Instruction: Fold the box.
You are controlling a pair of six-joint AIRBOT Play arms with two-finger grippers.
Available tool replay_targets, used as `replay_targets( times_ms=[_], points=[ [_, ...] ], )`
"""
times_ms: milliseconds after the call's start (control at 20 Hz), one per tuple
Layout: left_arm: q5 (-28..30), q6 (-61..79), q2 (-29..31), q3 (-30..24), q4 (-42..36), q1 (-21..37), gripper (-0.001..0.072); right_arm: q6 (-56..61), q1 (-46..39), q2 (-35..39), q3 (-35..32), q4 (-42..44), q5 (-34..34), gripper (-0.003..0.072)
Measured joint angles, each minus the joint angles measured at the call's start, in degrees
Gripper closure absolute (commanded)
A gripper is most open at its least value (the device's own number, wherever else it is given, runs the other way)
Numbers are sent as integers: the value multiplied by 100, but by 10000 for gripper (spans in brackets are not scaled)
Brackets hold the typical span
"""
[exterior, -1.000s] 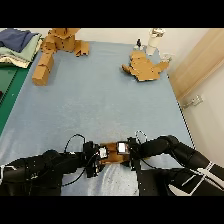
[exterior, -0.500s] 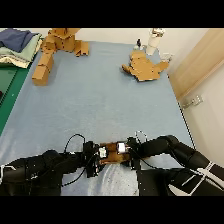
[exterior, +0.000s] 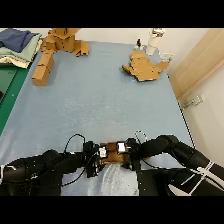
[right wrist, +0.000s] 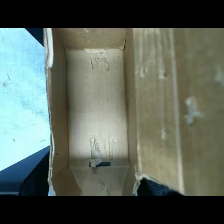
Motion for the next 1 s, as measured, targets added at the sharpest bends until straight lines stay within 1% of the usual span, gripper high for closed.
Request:
replay_targets(
  times_ms=[250,400,650,850,1000],
  points=[
    [4,2,0,0,0,0,236,855,2,13,264,-348,-516,-28],
    [-63,-2,0,2,-4,2,236,1506,4,155,494,-964,-938,-28],
    [-61,-22,0,2,-17,7,236,2597,7,737,680,-2131,-1204,-28],
    [-28,-17,0,2,-9,7,235,3018,7,1220,723,-2566,-1292,-28],
    [-11,-11,0,7,-4,7,235,3547,4,1606,811,-2798,-1331,-28]
  ],
)
